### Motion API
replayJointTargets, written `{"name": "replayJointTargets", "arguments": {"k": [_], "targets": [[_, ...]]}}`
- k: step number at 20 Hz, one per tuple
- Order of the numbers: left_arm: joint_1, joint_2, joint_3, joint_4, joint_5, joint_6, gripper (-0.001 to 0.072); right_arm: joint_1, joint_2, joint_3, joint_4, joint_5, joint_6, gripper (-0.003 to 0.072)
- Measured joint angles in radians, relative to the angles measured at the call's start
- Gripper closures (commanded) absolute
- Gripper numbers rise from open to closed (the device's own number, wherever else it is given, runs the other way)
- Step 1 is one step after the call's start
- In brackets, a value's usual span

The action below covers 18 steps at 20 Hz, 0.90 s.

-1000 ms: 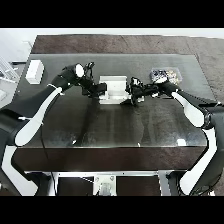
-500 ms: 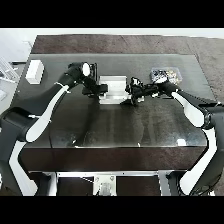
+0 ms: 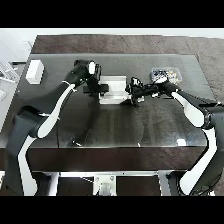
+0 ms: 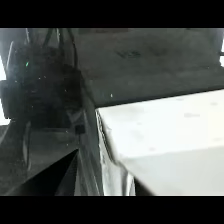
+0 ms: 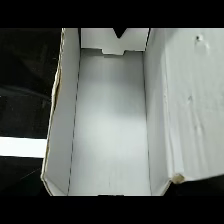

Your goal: Fold the box and place the chain.

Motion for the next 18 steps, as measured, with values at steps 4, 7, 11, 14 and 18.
{"name": "replayJointTargets", "arguments": {"k": [4,7,11,14,18], "targets": [[-0.016,-0.026,0.034,0.026,-0.021,-0.004,0.0416,0.0,0.0,0.0,0.0,0.0,0.0,0.0098],[-0.025,-0.04,0.043,0.035,-0.026,-0.005,0.0433,0.0,0.0,0.0,0.0,0.0,0.0,0.0098],[-0.035,-0.048,0.048,0.045,-0.029,-0.005,0.0586,0.0,0.0,0.0,0.0,0.0,0.0,0.0098],[-0.043,-0.055,0.048,0.053,-0.029,-0.006,0.0624,0.0,0.0,0.0,-0.001,0.004,0.0,0.0098],[-0.048,-0.061,0.05,0.055,-0.029,0.003,0.0667,0.0,0.0,0.0,-0.002,0.006,0.0,0.0098]]}}
